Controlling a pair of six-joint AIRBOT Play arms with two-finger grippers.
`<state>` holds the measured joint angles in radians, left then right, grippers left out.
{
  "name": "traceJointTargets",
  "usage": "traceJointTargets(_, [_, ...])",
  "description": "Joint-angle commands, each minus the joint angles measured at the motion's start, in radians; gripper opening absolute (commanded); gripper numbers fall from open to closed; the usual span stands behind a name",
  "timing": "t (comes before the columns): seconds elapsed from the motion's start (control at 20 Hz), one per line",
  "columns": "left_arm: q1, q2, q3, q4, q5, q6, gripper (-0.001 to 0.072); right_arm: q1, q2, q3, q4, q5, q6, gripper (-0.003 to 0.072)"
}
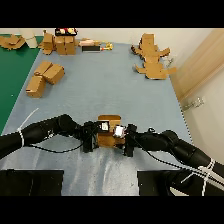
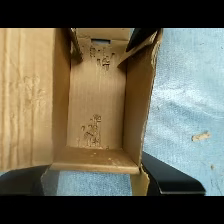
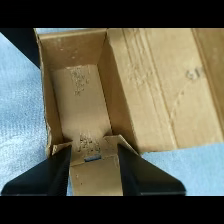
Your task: Fold the box.
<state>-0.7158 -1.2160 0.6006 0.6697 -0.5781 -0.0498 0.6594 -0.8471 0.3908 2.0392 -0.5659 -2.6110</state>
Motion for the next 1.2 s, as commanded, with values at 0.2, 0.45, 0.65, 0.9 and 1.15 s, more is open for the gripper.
traceJointTargets(0.2, [-0.001,0.0,0.001,0.0,0.001,0.0,0.0544,0.0,-0.01,0.0,-0.01,0.011,0.004,0.0476])
traceJointTargets(0.45, [0.0,0.0,0.001,0.0,0.001,0.0,0.0544,-0.019,0.071,0.001,-0.21,-0.125,0.333,0.0256])
traceJointTargets(0.65, [-0.001,0.0,0.001,0.0,0.001,0.0,0.0544,-0.018,0.207,0.003,-0.647,-0.287,0.989,0.0005])
traceJointTargets(0.9, [-0.001,0.0,0.001,0.0,0.001,0.0,0.0544,-0.099,0.305,0.01,-0.846,-0.455,1.543,0.0004])
traceJointTargets(1.15, [0.0,0.0,0.001,0.0,0.001,0.0,0.0543,-0.269,0.217,-0.018,-0.615,-0.412,1.513,0.0004])
